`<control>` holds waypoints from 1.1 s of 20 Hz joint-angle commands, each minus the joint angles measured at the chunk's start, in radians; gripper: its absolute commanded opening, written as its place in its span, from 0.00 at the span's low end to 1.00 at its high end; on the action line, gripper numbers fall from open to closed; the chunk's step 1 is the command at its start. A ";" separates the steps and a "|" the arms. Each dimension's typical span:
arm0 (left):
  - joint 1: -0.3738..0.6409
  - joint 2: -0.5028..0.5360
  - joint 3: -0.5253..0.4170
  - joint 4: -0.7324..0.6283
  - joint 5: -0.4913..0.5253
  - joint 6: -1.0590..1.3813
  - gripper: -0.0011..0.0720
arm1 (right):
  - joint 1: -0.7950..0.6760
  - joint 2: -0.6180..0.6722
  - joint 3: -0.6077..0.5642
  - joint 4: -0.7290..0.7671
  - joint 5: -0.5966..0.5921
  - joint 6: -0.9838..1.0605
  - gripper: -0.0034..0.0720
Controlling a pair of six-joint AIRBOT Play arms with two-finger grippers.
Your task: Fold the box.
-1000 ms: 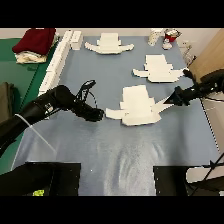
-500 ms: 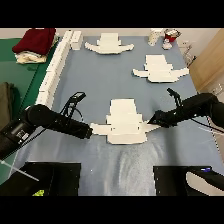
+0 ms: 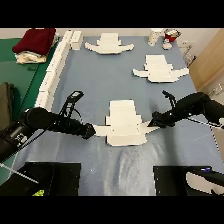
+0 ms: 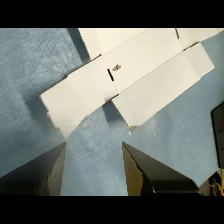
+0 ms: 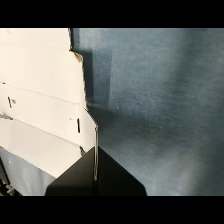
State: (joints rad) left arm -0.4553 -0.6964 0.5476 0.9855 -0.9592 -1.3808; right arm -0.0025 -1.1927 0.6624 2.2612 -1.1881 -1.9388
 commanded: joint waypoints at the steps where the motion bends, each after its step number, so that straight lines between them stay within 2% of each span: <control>1: 0.003 -0.004 -0.001 -0.039 0.064 0.002 0.73 | 0.022 -0.004 -0.012 0.065 0.007 -0.079 0.05; 3: 0.063 -0.039 0.011 -0.039 0.073 0.003 0.73 | 0.070 0.055 -0.063 0.069 0.094 -0.085 0.05; 6: 0.222 -0.175 0.056 -0.070 0.023 0.068 0.73 | 0.168 0.187 -0.166 0.067 0.212 -0.085 0.05; 8: 0.326 -0.293 0.092 -0.197 -0.013 0.208 0.73 | 0.216 0.257 -0.209 0.061 0.257 -0.074 0.05; 11: 0.430 -0.463 0.119 -0.476 -0.097 0.452 0.73 | 0.237 0.297 -0.235 0.058 0.254 -0.031 0.05; 13: 0.449 -0.567 0.148 -0.551 -0.152 0.554 0.73 | 0.242 0.307 -0.238 0.067 0.254 -0.032 0.05; 16: 0.431 -0.697 0.217 -0.555 -0.204 0.612 0.73 | 0.242 0.315 -0.239 0.070 0.254 -0.023 0.05; 22: 0.366 -0.902 0.381 -0.555 -0.219 0.633 0.73 | 0.242 0.315 -0.239 0.070 0.252 -0.021 0.05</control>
State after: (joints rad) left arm -0.0681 -1.5074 0.8612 0.4438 -1.1576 -0.7761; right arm 0.2375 -0.8806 0.4248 2.3299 -0.9375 -1.9633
